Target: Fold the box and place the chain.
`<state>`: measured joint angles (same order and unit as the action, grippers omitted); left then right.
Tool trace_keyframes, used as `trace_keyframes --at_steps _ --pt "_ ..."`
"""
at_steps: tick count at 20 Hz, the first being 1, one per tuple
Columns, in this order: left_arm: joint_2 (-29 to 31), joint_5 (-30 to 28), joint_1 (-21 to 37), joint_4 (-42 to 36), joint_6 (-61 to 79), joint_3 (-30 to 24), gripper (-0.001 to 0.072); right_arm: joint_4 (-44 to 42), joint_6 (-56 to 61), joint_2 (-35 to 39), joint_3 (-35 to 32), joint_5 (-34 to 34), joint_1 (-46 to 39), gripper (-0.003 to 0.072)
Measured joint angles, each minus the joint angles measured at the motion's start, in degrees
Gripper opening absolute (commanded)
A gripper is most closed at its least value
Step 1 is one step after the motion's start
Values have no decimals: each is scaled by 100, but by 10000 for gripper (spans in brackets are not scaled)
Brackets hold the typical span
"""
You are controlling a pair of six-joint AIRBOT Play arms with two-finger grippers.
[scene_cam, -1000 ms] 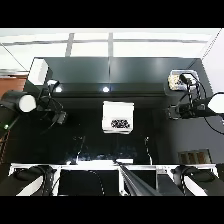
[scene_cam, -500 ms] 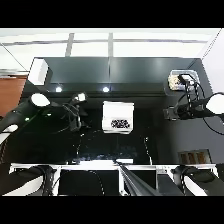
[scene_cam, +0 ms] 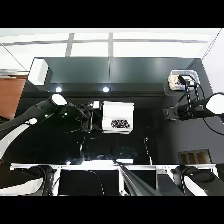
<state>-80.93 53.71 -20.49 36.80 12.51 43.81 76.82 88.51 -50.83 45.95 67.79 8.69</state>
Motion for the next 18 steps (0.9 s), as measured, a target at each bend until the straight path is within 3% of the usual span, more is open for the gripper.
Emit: trace_keyframes --at_steps 6,7,9,10,11,12,13,14,18 --pt "-66 -66 -181 -120 85 20 710 2 0 0 0 -13 0 307" --pt "-70 -68 -205 -129 85 20 672 2 0 0 -2 -13 0 307" --pt "-72 -79 -254 -151 90 20 464 4 0 0 -7 -28 0 305" --pt "-72 -76 -269 -162 96 20 401 2 0 -2 -24 -52 0 305" --pt "-72 -76 -289 -164 103 20 346 -15 2 -7 -48 -98 4 307" --pt "-72 -72 -304 -164 103 20 346 -52 2 -20 -74 -153 15 314" --pt "-72 -68 -315 -166 103 20 346 -109 4 -55 -101 -254 48 581" --pt "-72 -68 -321 -166 103 20 347 -186 4 -103 -116 -411 87 713" --pt "-72 -61 -337 -168 103 20 348 -964 4 -704 -66 -1784 271 710"
